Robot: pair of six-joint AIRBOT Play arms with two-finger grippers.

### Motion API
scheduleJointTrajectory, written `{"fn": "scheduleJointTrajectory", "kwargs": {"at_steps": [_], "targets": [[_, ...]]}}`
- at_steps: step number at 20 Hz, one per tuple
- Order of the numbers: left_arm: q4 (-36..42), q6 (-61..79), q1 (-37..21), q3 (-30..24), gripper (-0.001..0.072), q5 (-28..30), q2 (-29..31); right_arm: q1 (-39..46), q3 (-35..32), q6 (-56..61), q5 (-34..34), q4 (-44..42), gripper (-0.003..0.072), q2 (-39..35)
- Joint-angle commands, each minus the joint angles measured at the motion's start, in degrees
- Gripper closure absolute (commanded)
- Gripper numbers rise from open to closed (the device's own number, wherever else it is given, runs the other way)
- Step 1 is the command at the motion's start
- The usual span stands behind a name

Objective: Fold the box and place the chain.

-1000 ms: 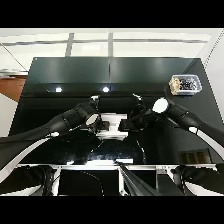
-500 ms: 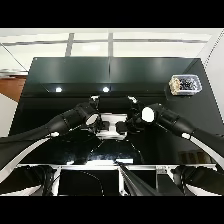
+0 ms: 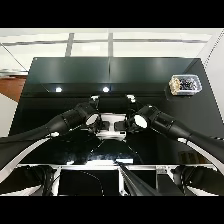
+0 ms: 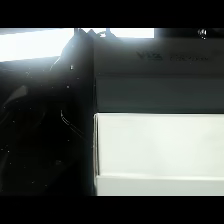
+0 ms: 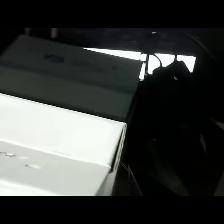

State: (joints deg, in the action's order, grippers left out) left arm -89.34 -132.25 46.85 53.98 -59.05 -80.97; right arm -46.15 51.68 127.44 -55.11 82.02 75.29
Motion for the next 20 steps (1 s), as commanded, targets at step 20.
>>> {"fn": "scheduleJointTrajectory", "kwargs": {"at_steps": [20], "targets": [[0.0,0.0,0.0,0.0,0.0681,-1.0,0.0,-1.4,5.0,5.0,-4.9,1.8,0.0531,6.1]]}}
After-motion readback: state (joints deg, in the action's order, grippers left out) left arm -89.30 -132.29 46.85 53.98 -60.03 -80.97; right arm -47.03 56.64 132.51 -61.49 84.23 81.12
